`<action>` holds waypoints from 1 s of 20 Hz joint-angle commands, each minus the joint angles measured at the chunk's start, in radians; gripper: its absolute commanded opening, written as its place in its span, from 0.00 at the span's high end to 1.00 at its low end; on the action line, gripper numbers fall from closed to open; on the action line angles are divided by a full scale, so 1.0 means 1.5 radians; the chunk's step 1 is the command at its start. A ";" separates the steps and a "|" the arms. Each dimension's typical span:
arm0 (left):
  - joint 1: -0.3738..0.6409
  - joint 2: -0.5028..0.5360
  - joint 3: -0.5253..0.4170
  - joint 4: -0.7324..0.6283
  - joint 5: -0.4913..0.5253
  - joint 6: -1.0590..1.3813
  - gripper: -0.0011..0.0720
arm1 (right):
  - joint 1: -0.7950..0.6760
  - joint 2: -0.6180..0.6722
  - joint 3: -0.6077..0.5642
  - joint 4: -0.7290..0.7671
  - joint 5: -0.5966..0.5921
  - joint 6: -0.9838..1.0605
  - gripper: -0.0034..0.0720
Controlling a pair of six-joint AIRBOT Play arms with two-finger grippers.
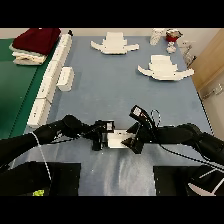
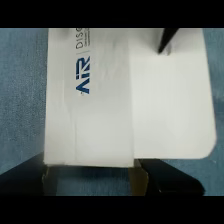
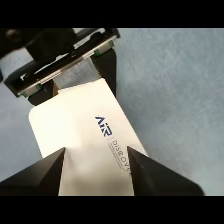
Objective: Fold the box.
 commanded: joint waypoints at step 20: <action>0.001 -0.001 0.001 0.000 -0.001 0.001 0.39 | 0.093 -0.027 0.009 -0.231 0.069 -0.161 0.28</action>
